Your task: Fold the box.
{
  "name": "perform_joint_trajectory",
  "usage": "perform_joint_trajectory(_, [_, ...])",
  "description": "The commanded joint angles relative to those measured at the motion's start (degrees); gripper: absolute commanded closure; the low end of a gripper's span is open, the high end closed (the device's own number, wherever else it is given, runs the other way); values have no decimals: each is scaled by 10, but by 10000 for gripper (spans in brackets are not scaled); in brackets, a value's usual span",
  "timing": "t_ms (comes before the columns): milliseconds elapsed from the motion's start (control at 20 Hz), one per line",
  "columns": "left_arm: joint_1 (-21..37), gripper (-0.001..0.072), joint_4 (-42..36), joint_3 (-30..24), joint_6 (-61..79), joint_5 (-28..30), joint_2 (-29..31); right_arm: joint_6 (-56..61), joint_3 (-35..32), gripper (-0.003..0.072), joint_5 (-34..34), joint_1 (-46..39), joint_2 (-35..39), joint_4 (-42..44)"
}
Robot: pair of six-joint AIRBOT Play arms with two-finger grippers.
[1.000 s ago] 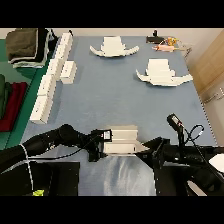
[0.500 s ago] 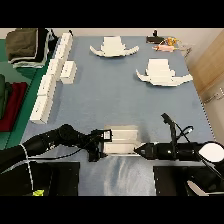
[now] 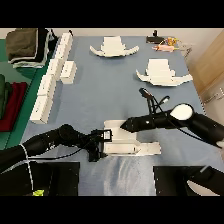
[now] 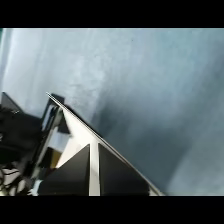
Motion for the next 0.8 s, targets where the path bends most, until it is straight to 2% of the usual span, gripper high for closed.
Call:
perform_joint_trajectory(0, [0, 186, 0, 0, 0, 0, 0, -70, 57, 607, -7, 3, -102, -29])
perform_joint_trajectory(300, [0, 186, 0, 0, 0, 0, 0, -133, 57, 607, -11, 44, -164, -44])
perform_joint_trajectory(750, [0, 187, 0, 0, 0, 0, 0, -132, 57, 607, -10, 48, -165, -71])
